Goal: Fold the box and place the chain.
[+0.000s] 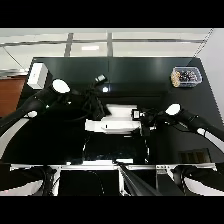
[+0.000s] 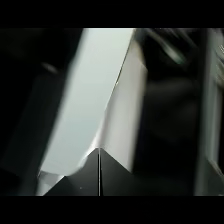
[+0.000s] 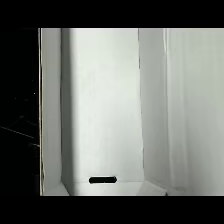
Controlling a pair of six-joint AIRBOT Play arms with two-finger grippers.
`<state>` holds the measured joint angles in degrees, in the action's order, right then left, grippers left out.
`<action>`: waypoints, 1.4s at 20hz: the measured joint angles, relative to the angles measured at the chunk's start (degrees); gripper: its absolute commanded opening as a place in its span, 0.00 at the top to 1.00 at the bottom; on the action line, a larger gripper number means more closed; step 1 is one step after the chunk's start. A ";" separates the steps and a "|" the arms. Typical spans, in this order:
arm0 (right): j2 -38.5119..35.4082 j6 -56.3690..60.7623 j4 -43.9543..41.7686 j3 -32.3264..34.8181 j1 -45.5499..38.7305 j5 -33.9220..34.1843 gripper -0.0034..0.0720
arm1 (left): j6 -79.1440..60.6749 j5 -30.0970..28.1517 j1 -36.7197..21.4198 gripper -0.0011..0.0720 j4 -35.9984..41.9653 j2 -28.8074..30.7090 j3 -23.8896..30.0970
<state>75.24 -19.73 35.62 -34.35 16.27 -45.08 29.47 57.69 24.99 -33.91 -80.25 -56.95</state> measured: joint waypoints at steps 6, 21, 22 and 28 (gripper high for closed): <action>0.00 0.42 -0.02 0.00 0.00 0.20 0.79 | 0.24 -9.18 1.95 0.95 -9.38 -4.24 -3.17; 0.00 0.74 -0.22 0.00 0.00 0.42 0.79 | 3.30 2.80 -5.29 0.95 -12.48 -2.93 -6.32; 0.00 0.74 -0.22 0.00 0.00 0.42 0.79 | 3.37 3.21 -7.78 0.95 -12.26 -0.92 -4.81; 0.00 0.74 -0.22 0.00 0.00 0.44 0.79 | -14.12 9.44 -14.23 0.01 -4.72 6.21 8.61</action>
